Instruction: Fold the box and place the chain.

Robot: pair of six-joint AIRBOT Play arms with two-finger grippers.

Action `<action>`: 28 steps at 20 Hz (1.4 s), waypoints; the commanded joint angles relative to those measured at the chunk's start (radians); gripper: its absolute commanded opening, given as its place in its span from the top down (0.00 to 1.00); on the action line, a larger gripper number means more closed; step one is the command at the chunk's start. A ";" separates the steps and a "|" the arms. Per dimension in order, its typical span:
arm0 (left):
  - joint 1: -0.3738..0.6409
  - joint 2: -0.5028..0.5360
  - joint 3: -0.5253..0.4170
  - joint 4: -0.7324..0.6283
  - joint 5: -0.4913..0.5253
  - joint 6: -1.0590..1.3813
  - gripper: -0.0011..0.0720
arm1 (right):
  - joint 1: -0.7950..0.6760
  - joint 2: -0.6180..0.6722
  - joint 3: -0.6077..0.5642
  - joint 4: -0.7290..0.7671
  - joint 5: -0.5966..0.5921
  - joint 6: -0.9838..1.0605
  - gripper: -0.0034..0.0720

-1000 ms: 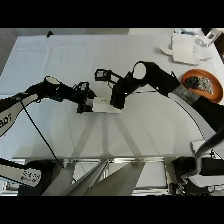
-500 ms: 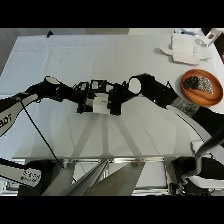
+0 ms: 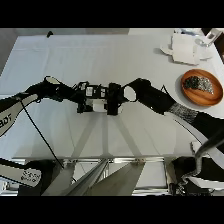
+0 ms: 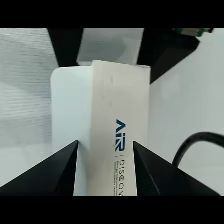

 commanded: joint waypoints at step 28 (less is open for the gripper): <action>0.000 0.001 0.001 0.001 -0.004 0.002 0.78 | 0.008 0.006 -0.024 -0.012 0.028 0.122 0.54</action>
